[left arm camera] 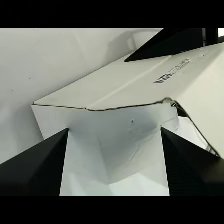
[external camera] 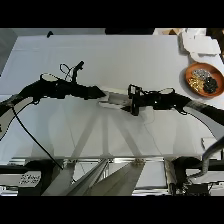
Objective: Fold the box and place the chain.
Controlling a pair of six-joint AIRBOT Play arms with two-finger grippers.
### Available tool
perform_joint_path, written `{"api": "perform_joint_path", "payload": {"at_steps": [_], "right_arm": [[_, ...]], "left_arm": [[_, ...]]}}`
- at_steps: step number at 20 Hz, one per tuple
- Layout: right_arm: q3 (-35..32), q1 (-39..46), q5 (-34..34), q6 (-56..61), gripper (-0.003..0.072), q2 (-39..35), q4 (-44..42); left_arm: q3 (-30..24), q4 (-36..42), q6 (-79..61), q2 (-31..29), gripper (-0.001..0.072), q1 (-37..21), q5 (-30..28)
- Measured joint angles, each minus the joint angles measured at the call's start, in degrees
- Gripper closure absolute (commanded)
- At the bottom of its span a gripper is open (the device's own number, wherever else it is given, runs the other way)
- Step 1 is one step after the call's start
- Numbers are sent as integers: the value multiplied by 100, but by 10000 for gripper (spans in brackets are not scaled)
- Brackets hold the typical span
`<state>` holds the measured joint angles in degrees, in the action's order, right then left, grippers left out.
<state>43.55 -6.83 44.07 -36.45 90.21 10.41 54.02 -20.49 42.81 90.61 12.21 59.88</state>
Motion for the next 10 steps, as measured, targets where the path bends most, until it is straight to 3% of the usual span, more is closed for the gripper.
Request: {"api": "perform_joint_path", "payload": {"at_steps": [10], "right_arm": [[0, 0, 9, 0, 189, 0, -13]], "left_arm": [[0, -197, -264, 129, 77, 31, -479]]}}
